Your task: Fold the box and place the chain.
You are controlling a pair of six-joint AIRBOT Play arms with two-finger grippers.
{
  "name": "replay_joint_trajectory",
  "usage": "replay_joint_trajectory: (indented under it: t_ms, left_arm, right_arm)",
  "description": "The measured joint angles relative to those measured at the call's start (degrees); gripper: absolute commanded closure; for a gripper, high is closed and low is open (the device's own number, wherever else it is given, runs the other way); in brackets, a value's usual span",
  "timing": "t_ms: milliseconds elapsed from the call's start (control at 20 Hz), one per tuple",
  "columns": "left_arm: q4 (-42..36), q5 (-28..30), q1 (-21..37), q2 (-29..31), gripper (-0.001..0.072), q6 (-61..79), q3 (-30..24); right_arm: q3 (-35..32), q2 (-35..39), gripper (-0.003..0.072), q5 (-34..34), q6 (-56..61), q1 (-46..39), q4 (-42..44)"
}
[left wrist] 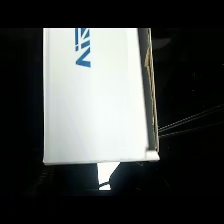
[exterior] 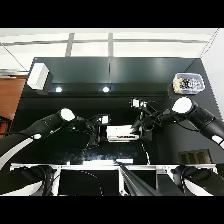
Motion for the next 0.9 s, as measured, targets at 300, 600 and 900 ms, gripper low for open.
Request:
replay_joint_trajectory:
  t_ms: [300,600,900]
  left_arm:
    - [0.00,0.00,0.00,0.00,0.0351,-0.02,0.02]
    - [0.00,0.00,0.00,0.00,0.0352,-0.02,0.02]
    - [0.02,-0.02,0.00,0.00,0.0352,-0.02,0.02]
  right_arm:
    - [0.00,-0.04,0.0450,0.15,0.39,0.00,-0.02]
    - [-0.92,-0.04,0.0450,0.74,0.37,0.00,0.02]
    - [-1.44,-0.04,0.0397,0.94,0.90,0.00,-0.15]
